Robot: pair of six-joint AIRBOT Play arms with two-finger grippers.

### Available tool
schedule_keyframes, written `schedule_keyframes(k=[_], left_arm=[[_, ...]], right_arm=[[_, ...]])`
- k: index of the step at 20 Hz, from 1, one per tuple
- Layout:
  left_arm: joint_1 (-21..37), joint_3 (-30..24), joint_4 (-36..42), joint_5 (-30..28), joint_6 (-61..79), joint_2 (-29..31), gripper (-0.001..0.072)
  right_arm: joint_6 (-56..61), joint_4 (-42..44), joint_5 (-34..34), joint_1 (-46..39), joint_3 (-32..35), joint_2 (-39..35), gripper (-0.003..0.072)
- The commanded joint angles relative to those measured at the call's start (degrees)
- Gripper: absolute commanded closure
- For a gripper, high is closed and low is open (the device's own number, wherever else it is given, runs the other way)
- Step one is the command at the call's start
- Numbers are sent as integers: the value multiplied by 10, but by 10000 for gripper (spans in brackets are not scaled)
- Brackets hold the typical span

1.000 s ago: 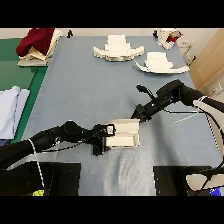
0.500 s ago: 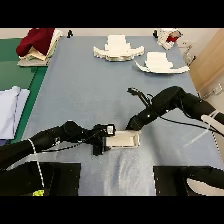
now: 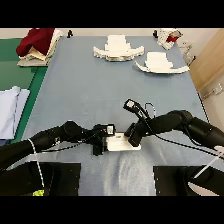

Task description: Fold the box.

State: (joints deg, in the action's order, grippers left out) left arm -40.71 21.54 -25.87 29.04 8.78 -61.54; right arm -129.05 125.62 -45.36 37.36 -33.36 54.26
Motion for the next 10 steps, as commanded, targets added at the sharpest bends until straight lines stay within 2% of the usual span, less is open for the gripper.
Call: schedule_keyframes(k=[1, 5, 6, 7, 9, 10], left_arm=[[0, 0, 0, 0, 0, 0, 308], [0, 0, 0, 0, 0, 0, 308], [0, 0, 0, 0, 0, 0, 308], [0, 0, 0, 0, 0, 0, 308], [0, 0, 0, 0, 0, 0, 308], [0, 0, 0, 0, 0, 0, 308]], right_arm=[[0, -33, 63, 36, 31, -38, 683], [0, -72, 91, 85, 38, -63, 678], [-1, -80, 99, 97, 38, -67, 648], [-9, -83, 102, 108, 38, -70, 541], [-53, -82, 102, 120, 37, -71, 259], [-79, -86, 102, 125, 37, -71, 200]])
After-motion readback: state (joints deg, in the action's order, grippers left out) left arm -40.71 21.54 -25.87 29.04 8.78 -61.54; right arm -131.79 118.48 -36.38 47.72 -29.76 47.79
